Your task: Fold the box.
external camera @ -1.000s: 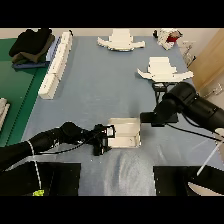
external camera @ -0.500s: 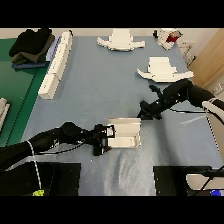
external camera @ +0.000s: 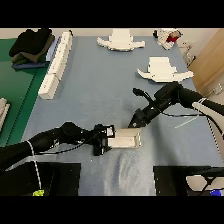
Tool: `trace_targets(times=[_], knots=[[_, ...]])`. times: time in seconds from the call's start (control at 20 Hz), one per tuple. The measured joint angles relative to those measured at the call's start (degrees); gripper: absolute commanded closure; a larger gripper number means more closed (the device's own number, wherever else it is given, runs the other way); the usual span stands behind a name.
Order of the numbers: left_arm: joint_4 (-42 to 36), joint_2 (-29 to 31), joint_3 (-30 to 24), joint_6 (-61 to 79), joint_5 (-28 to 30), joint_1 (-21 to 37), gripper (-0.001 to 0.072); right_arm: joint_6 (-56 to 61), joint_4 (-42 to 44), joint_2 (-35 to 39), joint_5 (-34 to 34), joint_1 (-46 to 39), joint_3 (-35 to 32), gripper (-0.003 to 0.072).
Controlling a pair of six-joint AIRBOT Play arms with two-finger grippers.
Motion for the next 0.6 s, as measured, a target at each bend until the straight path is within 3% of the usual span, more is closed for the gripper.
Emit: trace_targets(times=[0.2, 0.6], knots=[[0.0, 0.0, 0.0, 0.0, 0.0, 0.0, 0.0263, -1.6, -6.6, 7.8, 7.1, 5.0, -4.1, 0.0683], [0.0, 0.0, 0.0, 0.0, 0.0, 0.0, 0.0264, -7.7, -14.1, 25.7, 32.6, 18.9, -17.1, 0.0682]])
